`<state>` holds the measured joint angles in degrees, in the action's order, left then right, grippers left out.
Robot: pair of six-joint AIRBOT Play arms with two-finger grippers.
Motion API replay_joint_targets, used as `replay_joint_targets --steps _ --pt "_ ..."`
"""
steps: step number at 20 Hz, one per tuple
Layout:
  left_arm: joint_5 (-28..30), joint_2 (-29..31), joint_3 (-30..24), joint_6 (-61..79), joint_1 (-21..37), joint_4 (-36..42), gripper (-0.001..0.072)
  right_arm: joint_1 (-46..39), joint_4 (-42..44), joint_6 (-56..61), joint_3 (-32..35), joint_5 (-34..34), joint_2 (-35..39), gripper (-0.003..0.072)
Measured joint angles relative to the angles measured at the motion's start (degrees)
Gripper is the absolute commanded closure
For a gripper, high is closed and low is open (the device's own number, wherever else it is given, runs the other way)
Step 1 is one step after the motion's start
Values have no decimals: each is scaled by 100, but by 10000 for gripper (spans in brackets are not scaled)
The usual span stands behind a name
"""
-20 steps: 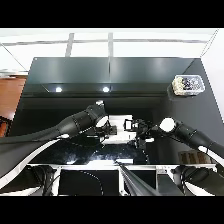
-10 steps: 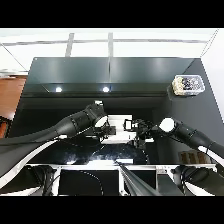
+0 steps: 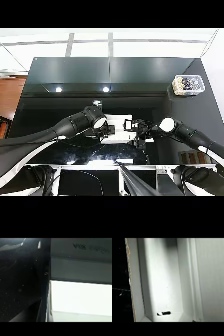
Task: Fold the box and place the chain.
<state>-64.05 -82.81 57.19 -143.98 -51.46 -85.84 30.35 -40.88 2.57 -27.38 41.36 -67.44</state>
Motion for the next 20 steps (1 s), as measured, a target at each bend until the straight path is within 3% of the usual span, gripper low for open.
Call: replay_joint_targets --steps 8,10,11,17,18,19,20 --pt "188 -24 -63 72 9 33 494 0 -2 0 0 15 0 557" --pt "256 -70 -61 170 7 146 633 0 -4 -2 0 15 0 557" --pt "219 -87 -61 199 4 151 648 0 -11 -13 0 15 0 558" --pt "247 -138 -61 256 4 251 638 0 -17 -15 -2 17 0 558" --pt "251 -140 -61 256 4 260 595 0 -17 -13 -2 20 0 557" --pt "260 -142 -61 227 9 278 440 0 -15 -4 -2 26 0 557" --pt "195 -142 -59 216 11 264 351 0 -11 2 -2 37 2 557"
